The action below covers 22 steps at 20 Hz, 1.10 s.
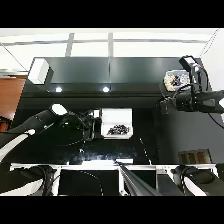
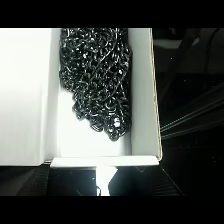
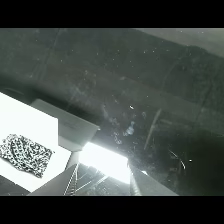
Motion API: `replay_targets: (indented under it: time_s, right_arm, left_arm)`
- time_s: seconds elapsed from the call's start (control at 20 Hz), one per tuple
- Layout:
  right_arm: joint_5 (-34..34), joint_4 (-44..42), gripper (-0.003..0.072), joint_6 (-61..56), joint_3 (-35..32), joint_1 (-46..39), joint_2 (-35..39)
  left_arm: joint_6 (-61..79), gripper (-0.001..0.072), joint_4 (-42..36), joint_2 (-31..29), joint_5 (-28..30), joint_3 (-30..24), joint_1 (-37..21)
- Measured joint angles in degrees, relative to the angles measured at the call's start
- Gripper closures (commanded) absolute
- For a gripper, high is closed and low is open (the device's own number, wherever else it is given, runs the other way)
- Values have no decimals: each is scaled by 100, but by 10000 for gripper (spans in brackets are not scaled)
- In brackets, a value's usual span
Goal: Fold the box and place the chain.
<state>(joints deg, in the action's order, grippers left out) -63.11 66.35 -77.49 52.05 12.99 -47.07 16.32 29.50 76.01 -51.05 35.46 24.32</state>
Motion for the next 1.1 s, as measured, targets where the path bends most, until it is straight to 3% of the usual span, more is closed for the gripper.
replay_targets:
  time_s: [0.1,0.15,0.25,0.3,0.35,0.55,0.8,0.95,1.1]
  right_arm:
    - [0,0,297,0,0,0,0]
    - [4,0,297,0,0,0,0]
    - [24,0,294,0,0,0,-4]
    - [24,-4,133,0,0,2,-13]
    - [33,-48,24,-2,0,9,-31]
    - [262,-603,25,7,7,116,-393]
    - [970,-1370,25,411,407,192,-1694]
    - [861,-1998,26,1296,664,203,-2533]
    - [317,-2387,26,2656,761,210,-3029]
  left_arm:
    - [-9,33,2,0,35,0,33]
    - [-17,142,0,0,55,0,44]
    - [-33,445,-11,0,74,2,55]
    - [-42,446,-13,-2,81,2,61]
    - [-46,446,-13,-2,87,2,66]
    - [-63,446,-15,-2,96,2,66]
    - [-70,446,-15,-2,101,4,66]
    - [-74,434,-15,-2,107,4,66]
    - [-76,434,-15,-2,111,4,66]
